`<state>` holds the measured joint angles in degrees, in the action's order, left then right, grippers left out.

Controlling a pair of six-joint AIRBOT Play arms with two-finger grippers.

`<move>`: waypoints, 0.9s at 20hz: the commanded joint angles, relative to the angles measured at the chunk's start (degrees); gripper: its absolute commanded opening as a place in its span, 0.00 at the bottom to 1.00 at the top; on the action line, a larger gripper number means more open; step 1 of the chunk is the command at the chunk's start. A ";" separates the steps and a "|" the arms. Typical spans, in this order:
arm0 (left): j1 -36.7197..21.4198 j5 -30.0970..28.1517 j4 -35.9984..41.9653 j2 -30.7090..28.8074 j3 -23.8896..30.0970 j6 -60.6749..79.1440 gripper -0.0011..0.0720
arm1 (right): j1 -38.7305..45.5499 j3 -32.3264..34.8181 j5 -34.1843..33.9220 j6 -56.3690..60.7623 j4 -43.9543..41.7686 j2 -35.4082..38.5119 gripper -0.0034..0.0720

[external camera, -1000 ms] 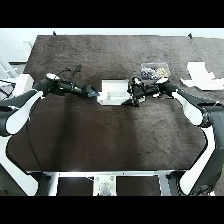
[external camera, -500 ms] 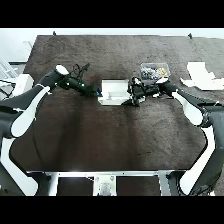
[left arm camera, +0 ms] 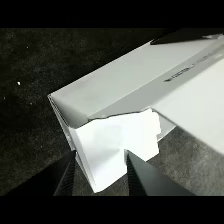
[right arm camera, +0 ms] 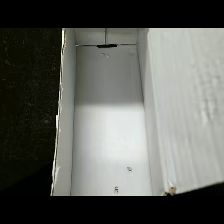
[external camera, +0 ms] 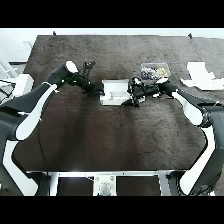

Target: Fold the box and place the chain.

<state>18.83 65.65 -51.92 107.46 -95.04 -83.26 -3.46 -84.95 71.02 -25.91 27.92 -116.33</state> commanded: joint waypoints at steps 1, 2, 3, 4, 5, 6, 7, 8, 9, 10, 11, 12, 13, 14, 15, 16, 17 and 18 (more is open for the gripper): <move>2.21 -1.77 -4.96 -0.02 -1.51 -6.54 0.53 | -0.04 0.00 0.00 0.00 0.00 0.02 0.82; 2.71 -2.23 -5.25 -0.02 -1.49 -6.97 0.53 | -0.04 0.00 0.00 0.00 0.00 0.02 0.82; 3.26 -2.82 -5.99 -0.02 -1.49 -8.28 0.52 | -0.04 0.00 0.00 0.00 -0.02 0.02 0.82; 3.74 -3.41 -6.73 -0.02 -1.49 -9.03 0.53 | -0.04 0.00 0.00 0.00 0.00 0.02 0.82; 4.17 -3.61 -7.58 -0.02 -1.49 -9.90 0.53 | -0.02 0.00 0.00 0.00 -0.02 0.02 0.82; 4.59 -3.63 -8.35 -0.02 -1.49 -10.99 0.53 | -0.04 0.00 0.00 0.00 -0.02 0.02 0.82; 5.01 -3.65 -9.64 -0.02 -1.49 -12.66 0.53 | -0.02 0.00 0.00 0.00 0.00 0.02 0.82; 5.27 -3.65 -10.97 -0.02 -1.49 -14.12 0.53 | -0.04 0.00 0.00 0.00 0.00 0.02 0.82; 5.55 -3.82 -12.13 -0.02 -1.49 -15.19 0.53 | -0.04 0.00 0.00 0.00 0.00 0.02 0.82; 6.01 -4.17 -13.57 -0.02 -1.51 -16.41 0.53 | -0.04 0.00 0.00 0.00 0.00 0.02 0.82; 6.51 -4.61 -14.88 -0.02 -1.51 -17.51 0.53 | -0.04 0.00 0.00 0.00 0.00 0.02 0.82; 7.02 -5.16 -16.15 -0.02 -1.51 -18.58 0.53 | -0.04 0.00 0.00 0.00 0.00 0.02 0.82; 7.45 -5.79 -17.42 -0.02 -1.51 -19.39 0.53 | -0.04 0.00 0.00 0.00 0.00 0.02 0.82; 7.87 -6.36 -18.84 -0.02 -1.51 -20.28 0.53 | -0.04 0.00 0.00 0.00 0.00 0.02 0.82; 8.11 -6.67 -19.80 -0.02 -1.51 -21.22 0.53 | -0.04 0.00 0.00 0.00 -0.02 0.02 0.82; 8.37 -6.71 -20.50 -0.02 -1.51 -21.99 0.52 | -0.04 0.00 0.00 -0.02 0.00 0.02 0.82; 8.68 -6.71 -21.00 -0.02 -1.51 -22.88 0.53 | -0.04 0.00 0.00 0.00 0.00 0.02 0.82; 9.16 -6.80 -21.53 -0.02 -1.51 -23.34 0.53 | -0.04 0.00 0.00 0.00 0.00 0.02 0.82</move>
<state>26.98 59.61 -70.50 107.46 -96.53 -103.79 -3.44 -84.95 71.00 -25.93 27.92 -116.33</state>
